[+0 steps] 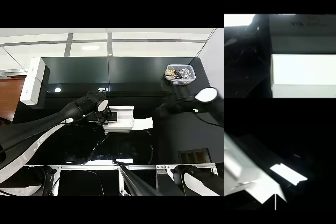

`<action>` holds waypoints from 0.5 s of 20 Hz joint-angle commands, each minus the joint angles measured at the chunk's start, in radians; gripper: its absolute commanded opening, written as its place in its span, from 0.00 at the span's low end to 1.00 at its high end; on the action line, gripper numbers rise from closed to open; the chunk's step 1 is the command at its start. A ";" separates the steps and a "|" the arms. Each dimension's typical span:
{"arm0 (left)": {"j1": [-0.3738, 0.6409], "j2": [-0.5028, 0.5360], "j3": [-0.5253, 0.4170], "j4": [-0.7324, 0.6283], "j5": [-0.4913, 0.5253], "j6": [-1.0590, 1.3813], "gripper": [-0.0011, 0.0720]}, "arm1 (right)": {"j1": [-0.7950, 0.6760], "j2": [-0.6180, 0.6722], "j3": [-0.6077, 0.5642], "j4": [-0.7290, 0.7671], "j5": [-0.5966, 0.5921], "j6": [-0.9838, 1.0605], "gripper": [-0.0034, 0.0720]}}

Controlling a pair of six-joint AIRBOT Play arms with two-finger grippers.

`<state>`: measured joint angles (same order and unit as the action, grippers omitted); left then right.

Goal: Fold the box and place the chain.

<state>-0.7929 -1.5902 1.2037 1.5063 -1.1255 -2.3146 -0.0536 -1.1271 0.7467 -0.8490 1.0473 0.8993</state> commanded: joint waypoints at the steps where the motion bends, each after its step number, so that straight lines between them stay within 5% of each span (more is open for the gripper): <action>1: 0.000 0.000 0.000 0.000 -0.002 -0.001 0.05 | -0.243 0.011 -0.085 0.010 -0.046 0.357 0.06; 5: 0.000 0.000 0.000 0.000 -0.004 -0.001 0.05 | -0.291 -0.054 -0.214 0.159 0.003 0.280 0.06; 10: 0.000 0.000 0.000 0.000 -0.004 -0.001 0.05 | -0.099 -0.196 -0.222 0.296 0.015 0.132 0.06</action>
<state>-0.7929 -1.5902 1.2037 1.5059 -1.1290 -2.3150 -0.2329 -1.2560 0.5407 -0.6586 1.0630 1.1042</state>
